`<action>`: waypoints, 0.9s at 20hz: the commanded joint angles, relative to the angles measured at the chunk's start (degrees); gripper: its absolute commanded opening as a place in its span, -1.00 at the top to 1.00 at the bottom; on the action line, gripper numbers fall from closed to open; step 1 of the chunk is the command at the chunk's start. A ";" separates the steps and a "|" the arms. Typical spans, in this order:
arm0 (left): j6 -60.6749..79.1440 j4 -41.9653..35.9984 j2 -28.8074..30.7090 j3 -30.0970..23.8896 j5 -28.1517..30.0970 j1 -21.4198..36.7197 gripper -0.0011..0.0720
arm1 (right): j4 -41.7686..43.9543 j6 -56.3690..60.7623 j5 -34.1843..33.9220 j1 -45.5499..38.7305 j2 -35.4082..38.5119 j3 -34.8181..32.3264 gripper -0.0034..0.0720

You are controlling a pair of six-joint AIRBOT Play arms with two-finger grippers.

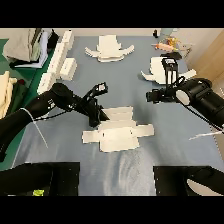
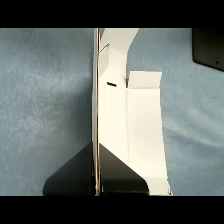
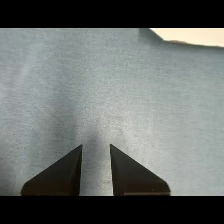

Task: Fold the box.

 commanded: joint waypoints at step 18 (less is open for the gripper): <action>18.25 -10.21 5.20 -11.78 17.27 -9.42 0.94 | 0.70 0.00 0.04 0.07 -0.02 -0.02 0.22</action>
